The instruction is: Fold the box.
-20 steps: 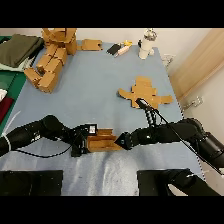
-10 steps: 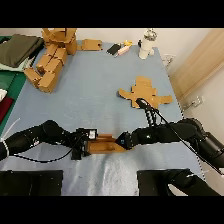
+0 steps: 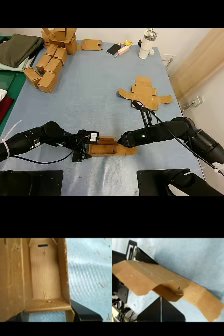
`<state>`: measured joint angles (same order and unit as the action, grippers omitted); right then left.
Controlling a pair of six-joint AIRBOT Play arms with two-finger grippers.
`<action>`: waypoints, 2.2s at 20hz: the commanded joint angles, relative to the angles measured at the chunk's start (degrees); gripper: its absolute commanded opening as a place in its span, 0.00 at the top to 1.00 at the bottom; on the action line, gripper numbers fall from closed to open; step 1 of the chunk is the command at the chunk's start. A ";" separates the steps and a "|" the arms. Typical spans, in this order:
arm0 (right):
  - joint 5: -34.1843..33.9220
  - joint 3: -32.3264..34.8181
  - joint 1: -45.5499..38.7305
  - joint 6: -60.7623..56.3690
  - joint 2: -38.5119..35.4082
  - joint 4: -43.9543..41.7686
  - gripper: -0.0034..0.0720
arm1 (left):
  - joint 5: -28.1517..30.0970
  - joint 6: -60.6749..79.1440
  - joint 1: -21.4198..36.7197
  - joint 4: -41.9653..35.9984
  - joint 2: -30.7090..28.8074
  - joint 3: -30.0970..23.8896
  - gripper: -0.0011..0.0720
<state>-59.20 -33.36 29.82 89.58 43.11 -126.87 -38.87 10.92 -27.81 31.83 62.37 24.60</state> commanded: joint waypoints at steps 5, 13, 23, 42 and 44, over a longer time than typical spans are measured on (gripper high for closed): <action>18.45 -0.13 9.94 2.99 6.93 -5.01 0.95 | -0.35 1.44 -0.07 -1.46 2.47 0.07 0.30; 24.33 -0.11 10.03 3.04 11.93 -0.66 0.95 | -0.52 1.70 -0.07 -1.44 2.47 0.04 0.30; 23.76 -0.13 10.05 7.54 19.02 0.87 0.95 | -0.52 1.70 -0.07 -1.42 2.47 0.04 0.30; -13.20 2.67 9.22 27.28 -6.75 18.91 0.14 | -0.57 1.66 -0.02 -1.42 2.47 0.04 0.30; -8.98 3.39 9.22 35.82 -4.39 20.79 0.13 | -0.59 1.66 -0.04 -1.44 2.47 0.04 0.30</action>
<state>-66.17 -31.00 38.76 113.78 37.47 -109.56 -39.44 12.58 -27.86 30.41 64.79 24.64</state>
